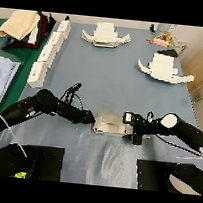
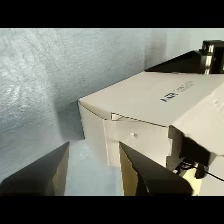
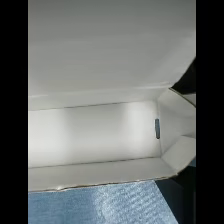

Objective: Fold the box.

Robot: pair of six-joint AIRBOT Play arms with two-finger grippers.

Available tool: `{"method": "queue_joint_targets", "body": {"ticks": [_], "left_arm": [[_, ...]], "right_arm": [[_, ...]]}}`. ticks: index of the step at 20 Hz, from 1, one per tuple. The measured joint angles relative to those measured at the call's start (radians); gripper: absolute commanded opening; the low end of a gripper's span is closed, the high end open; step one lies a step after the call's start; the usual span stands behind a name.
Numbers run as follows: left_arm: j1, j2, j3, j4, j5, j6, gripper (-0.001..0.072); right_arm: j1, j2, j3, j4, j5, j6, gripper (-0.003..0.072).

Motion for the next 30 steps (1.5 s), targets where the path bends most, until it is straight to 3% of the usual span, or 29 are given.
{"method": "queue_joint_targets", "body": {"ticks": [6, 14, 23, 30], "left_arm": [[-0.039, 0.000, 0.000, -0.035, 0.019, 0.010, 0.0470], [-0.158, -0.001, 0.003, 0.026, 0.144, -0.060, 0.0460], [-0.302, -0.072, 0.115, 0.394, 0.159, -0.458, 0.0460], [-0.389, -0.192, 0.235, 0.541, 0.093, -0.671, 0.0460]], "right_arm": [[0.000, 0.000, 0.000, 0.000, 0.000, 0.000, 0.0501], [0.000, 0.000, 0.000, 0.000, 0.000, 0.000, 0.0501], [0.000, 0.000, 0.000, 0.000, 0.000, 0.000, 0.0500], [0.000, 0.000, 0.000, 0.000, 0.000, 0.000, 0.0500]]}}
